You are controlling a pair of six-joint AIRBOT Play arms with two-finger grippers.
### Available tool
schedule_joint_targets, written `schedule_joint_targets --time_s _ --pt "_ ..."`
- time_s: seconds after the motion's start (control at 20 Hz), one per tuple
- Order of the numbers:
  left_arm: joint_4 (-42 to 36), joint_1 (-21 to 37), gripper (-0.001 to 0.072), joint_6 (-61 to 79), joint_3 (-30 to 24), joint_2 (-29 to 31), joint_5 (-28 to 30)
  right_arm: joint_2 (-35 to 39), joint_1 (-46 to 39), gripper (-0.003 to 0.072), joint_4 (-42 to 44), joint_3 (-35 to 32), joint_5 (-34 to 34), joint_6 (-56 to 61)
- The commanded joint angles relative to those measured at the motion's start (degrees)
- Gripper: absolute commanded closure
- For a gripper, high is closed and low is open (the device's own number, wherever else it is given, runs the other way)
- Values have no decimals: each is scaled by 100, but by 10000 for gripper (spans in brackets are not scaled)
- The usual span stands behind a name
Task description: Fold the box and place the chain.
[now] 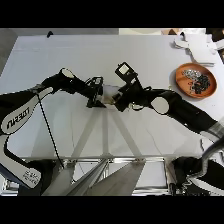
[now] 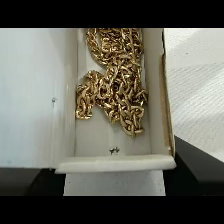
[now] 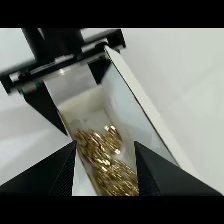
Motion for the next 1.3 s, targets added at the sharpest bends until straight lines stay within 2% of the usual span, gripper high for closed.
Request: schedule_joint_targets --time_s 0.0,0.1,0.2,0.4,0.45,0.55,0.6,0.85,1.15,1.25 --pt "0 2 238 2 -2 2 0 393 -579 282 -157 2 1259 -1143" --pt "2 2 238 2 -2 2 2 361 -1300 281 852 2 1941 -2225" --pt "2 2 238 2 -2 2 0 223 -1969 281 1698 2 2297 -3348" --pt "2 2 238 2 -2 2 0 -444 -2680 264 1982 2 2409 -5427" --pt "2 2 238 2 -2 2 0 -704 -2730 237 1982 2 2446 -5777" --pt "2 2 238 2 -2 2 0 -1211 -2739 108 2059 2 2415 -6419" --pt "2 2 238 2 -2 2 0 -1467 -2739 85 2321 2 2417 -6828" --pt "2 2 238 2 -2 2 0 -2208 -2732 84 3779 2 2404 -8638" --pt "2 2 238 2 -2 2 0 -2573 -2732 95 3801 2 2378 -8863" --pt "2 2 238 2 -2 2 0 -2588 -2734 246 3724 2 2354 -8861"
